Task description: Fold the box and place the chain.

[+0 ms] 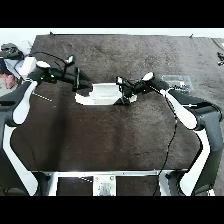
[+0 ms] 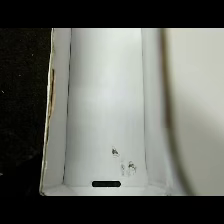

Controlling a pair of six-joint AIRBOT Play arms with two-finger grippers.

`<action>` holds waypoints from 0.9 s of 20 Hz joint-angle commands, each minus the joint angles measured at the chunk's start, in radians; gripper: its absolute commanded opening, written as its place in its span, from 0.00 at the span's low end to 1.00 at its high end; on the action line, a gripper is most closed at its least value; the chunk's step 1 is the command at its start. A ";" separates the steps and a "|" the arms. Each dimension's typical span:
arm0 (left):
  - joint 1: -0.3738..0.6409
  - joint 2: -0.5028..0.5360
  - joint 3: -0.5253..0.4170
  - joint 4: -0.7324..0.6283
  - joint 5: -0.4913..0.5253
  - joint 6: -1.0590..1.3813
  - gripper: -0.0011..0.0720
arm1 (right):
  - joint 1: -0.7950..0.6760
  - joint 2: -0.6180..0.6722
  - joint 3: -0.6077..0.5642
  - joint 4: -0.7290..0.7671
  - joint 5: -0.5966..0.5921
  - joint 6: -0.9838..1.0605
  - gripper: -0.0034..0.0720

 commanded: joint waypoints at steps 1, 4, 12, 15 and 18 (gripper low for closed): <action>0.034 0.056 0.005 0.016 -0.042 -0.051 0.41 | 0.000 -0.001 0.000 0.000 0.000 0.000 0.40; 0.017 0.095 0.004 0.062 -0.055 -0.092 0.03 | 0.000 -0.001 0.000 0.001 0.000 0.000 0.40; -0.072 0.317 -0.304 0.121 0.210 -0.109 0.02 | 0.000 -0.001 0.000 0.000 0.000 0.000 0.40; -0.108 0.330 -0.405 0.098 0.240 -0.110 0.02 | 0.000 -0.001 0.000 0.000 0.000 0.000 0.40; -0.161 0.330 -0.441 0.091 0.294 -0.121 0.02 | 0.000 -0.001 0.000 0.000 0.000 0.000 0.40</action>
